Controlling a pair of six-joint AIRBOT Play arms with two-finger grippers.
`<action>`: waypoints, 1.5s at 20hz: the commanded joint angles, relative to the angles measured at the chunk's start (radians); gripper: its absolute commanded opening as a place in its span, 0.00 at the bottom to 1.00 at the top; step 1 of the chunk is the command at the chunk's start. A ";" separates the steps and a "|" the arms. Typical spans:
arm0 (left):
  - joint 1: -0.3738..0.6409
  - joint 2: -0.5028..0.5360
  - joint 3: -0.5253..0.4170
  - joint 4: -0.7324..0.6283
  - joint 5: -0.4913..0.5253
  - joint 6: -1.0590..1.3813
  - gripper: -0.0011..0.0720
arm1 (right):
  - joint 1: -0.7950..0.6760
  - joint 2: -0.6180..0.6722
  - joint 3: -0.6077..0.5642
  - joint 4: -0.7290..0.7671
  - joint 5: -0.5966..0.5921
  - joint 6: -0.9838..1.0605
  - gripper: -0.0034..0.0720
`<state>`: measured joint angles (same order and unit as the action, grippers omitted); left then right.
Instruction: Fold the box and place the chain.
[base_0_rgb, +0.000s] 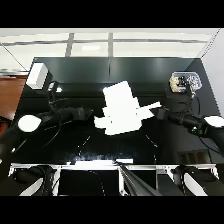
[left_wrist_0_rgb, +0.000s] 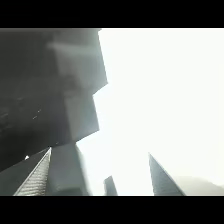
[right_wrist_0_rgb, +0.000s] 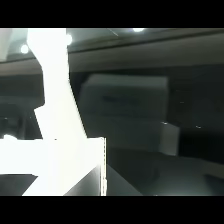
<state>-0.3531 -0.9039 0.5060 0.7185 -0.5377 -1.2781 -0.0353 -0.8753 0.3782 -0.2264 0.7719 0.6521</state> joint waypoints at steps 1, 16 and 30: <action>-0.014 -0.206 0.116 -0.072 -0.035 0.032 0.98 | 0.106 0.021 -0.024 0.016 -0.107 -0.006 0.05; 0.162 -0.860 0.462 -0.524 -0.878 0.644 0.98 | 0.123 0.021 -0.024 0.012 -0.037 -0.006 0.05; 0.143 -0.882 0.565 -0.280 -0.954 0.787 0.32 | 0.122 0.021 -0.024 -0.018 -0.034 -0.006 0.05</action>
<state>-0.2096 -1.7844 1.0668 0.4259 -1.4887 -0.5209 0.0868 -0.8555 0.3542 -0.2268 0.7361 0.6460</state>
